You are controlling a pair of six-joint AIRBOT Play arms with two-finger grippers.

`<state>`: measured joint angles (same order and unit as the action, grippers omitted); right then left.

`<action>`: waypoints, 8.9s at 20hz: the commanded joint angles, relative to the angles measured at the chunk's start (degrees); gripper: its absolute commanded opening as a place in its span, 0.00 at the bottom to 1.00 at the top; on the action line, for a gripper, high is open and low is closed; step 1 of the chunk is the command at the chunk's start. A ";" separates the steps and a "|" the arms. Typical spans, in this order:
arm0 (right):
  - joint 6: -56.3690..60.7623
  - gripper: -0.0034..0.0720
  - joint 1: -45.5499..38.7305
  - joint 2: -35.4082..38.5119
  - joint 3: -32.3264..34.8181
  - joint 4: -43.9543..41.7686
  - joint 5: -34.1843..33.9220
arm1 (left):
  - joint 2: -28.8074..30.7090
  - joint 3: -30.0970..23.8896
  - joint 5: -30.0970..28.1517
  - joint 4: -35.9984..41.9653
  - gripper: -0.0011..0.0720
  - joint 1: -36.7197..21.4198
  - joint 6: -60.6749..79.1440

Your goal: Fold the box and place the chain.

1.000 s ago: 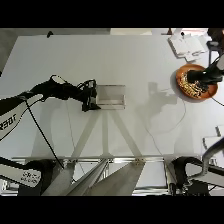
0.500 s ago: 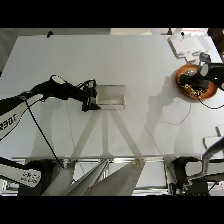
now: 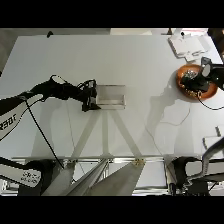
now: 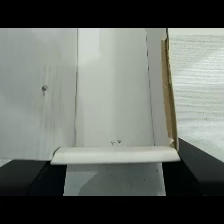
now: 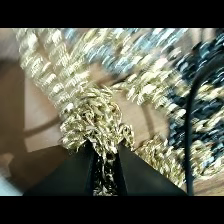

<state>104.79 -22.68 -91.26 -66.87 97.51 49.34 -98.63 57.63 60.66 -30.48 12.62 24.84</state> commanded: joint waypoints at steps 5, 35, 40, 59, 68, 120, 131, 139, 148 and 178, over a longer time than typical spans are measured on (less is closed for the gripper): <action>-10.05 0.06 2.29 13.16 -0.04 -0.33 1.79 | 0.00 0.00 -0.02 -0.02 0.53 -0.02 0.02; -8.94 0.06 47.47 21.05 -0.02 -12.04 5.55 | 0.00 0.00 -0.02 -0.02 0.53 -0.02 0.02; -8.83 0.06 49.90 15.45 -0.02 -12.07 -2.97 | 0.00 0.00 -0.02 -0.02 0.53 -0.02 0.00; -10.21 0.31 53.83 7.78 -0.02 -12.02 -4.11 | 0.00 0.00 -0.02 -0.02 0.53 -0.02 0.02; -28.70 0.31 45.03 18.56 0.07 -14.43 10.25 | 0.00 0.00 -0.02 -0.02 0.53 -0.02 0.00; -55.08 0.06 48.68 16.96 12.04 -34.62 -27.93 | 0.02 0.00 -0.02 0.00 0.53 -0.02 0.02; -55.12 0.06 52.35 16.55 12.07 -39.74 -29.24 | 0.02 0.00 -0.02 -0.02 0.53 -0.02 0.02; -52.59 0.19 52.59 7.93 12.07 -39.74 -23.52 | 0.02 0.00 -0.02 -0.02 0.53 -0.02 0.02; -55.98 0.36 47.67 19.56 12.07 -39.10 -8.26 | 0.02 0.00 -0.02 -0.02 0.53 -0.02 0.02; -100.54 0.19 32.96 2.40 13.07 -49.53 -7.43 | 0.00 0.00 -0.02 -0.02 0.53 -0.02 0.00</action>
<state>4.45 10.13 -88.62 -53.80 47.09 43.51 -98.63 57.63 60.66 -30.48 12.62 24.84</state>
